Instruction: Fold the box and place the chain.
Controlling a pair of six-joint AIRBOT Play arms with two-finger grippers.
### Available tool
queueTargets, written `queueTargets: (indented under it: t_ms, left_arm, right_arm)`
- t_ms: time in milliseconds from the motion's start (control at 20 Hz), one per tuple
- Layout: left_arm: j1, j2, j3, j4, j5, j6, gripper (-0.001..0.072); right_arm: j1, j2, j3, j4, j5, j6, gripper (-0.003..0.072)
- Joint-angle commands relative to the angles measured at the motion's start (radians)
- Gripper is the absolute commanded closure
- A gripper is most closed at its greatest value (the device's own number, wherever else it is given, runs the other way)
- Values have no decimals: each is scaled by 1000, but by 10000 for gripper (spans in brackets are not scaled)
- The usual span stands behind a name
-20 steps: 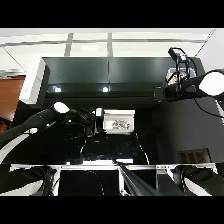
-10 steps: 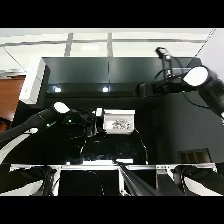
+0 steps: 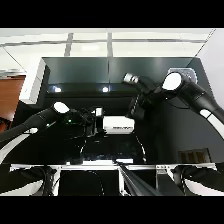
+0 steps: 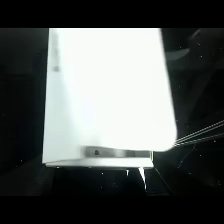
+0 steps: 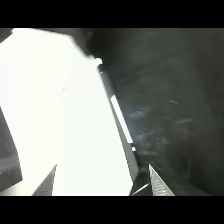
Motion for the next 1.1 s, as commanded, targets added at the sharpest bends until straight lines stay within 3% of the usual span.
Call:
queueTargets:
  t_ms: [0,250,300,350,500,550,600,700,750,950,1000,1050]
  left_arm:
    - [-1,0,1,1,-2,0,268]
    - [-1,0,1,1,-2,0,268]
    - [-1,0,1,1,-2,0,268]
    - [-1,0,1,1,-2,0,268]
    - [-1,0,1,1,-3,0,268]
    - [-1,0,1,1,-3,0,268]
    - [-1,0,1,1,-2,0,268]
    - [-1,0,1,1,-3,0,268]
    - [-1,0,1,1,-3,0,268]
    - [-1,0,1,1,-2,0,268]
    - [-1,0,1,1,-2,0,268]
    - [-1,0,1,1,-2,0,268]
  right_arm:
    - [26,-3,2,37,60,-163,35]
    - [42,-3,1,40,26,-167,36]
    - [45,-3,-1,38,22,-167,69]
    - [47,-3,-5,40,21,-167,215]
    - [54,-3,-35,41,23,-167,223]
    - [53,-3,-49,39,23,-167,262]
    - [53,-3,-57,40,23,-167,352]
    - [53,-2,-58,41,21,-167,364]
    - [53,-2,-58,40,21,-167,442]
    - [53,-2,-59,40,16,-130,457]
    - [53,-2,-59,38,15,-114,553]
    - [54,-2,-59,35,16,-114,559]
